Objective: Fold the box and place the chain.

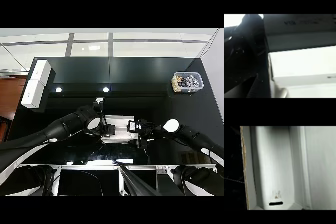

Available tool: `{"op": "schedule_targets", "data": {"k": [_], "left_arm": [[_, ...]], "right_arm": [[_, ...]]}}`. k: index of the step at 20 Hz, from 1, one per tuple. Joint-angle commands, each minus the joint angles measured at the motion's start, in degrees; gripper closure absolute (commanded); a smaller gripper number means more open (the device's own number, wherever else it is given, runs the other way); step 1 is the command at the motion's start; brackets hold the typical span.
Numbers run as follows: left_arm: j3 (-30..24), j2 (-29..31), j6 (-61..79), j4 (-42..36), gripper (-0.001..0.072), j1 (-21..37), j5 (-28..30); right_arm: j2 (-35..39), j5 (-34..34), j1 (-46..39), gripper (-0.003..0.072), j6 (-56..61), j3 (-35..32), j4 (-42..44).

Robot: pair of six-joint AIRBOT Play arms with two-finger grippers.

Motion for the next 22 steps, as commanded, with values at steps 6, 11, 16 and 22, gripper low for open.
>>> {"op": "schedule_targets", "data": {"k": [6, 11, 16, 22], "left_arm": [[2.4, -3.0, -3.4, 1.6, 0.0266, -1.6, -1.9], [2.4, -3.1, -3.5, 1.7, 0.0266, -1.6, -2.3], [2.6, -3.6, -3.5, 2.3, 0.0266, -1.6, -3.0], [3.1, -4.0, -5.2, 3.2, 0.0266, -2.6, -2.8]], "right_arm": [[0.0, 0.0, 0.0, 0.0222, 0.0, 0.0, 0.0], [0.0, 0.0, 0.0, 0.0222, 0.0, 0.0, 0.0], [0.0, 0.0, 0.0, 0.0221, 0.0, 0.0, 0.0], [0.0, 0.0, 0.0, 0.0222, 0.0, 0.0, 0.0]]}}
